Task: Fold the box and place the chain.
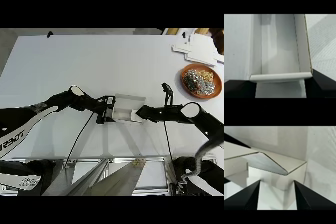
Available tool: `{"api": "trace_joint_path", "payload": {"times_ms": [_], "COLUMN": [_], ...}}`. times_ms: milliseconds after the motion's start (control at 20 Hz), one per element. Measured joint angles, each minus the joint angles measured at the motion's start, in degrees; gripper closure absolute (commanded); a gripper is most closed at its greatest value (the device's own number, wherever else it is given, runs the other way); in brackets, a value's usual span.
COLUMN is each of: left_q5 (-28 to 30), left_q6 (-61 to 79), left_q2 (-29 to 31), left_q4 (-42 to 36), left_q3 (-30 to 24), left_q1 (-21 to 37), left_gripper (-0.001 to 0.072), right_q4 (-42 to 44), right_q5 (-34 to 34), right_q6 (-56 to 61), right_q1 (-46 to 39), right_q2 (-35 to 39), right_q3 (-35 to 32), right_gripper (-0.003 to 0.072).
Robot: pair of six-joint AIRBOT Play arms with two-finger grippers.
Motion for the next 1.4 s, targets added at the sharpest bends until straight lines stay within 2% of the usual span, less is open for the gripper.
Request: {"api": "trace_joint_path", "payload": {"times_ms": [250,450,700,950,1050,1250,1350,1400], "left_q5": [0.0,-0.02,-0.04,-0.04,-0.04,-0.02,0.0,0.02], "left_q6": [-0.02,-0.02,0.0,0.02,0.0,0.0,0.0,0.0], "left_q2": [0.0,0.0,0.0,0.0,0.0,0.0,0.0,0.0], "left_q4": [0.0,-0.02,0.02,0.11,0.07,0.0,0.0,0.02], "left_q3": [0.0,0.0,0.0,0.0,0.0,0.0,0.0,0.0], "left_q1": [0.0,0.0,0.0,0.02,0.02,0.02,0.02,0.04], "left_gripper": [0.0573,0.0573,0.0573,0.0573,0.0573,0.0573,0.0573,0.0573], "right_q4": [-14.73,-23.65,-28.46,-30.75,-31.71,-32.92,-33.4,-33.75], "right_q5": [3.87,8.57,11.34,12.87,13.42,13.16,13.27,13.51], "right_q6": [18.78,29.51,36.06,41.46,42.53,43.52,43.69,43.69], "right_q1": [5.25,8.63,13.31,15.8,16.13,16.37,16.39,16.39], "right_q2": [-4.55,-8.02,-13.62,-16.79,-17.35,-18.69,-19.23,-19.43], "right_q3": [6.4,11.65,17.29,19.37,19.63,19.82,19.85,19.85], "right_gripper": [0.0216,0.0216,0.0219,0.0234,0.0295,0.0335,0.0508,0.0542]}}
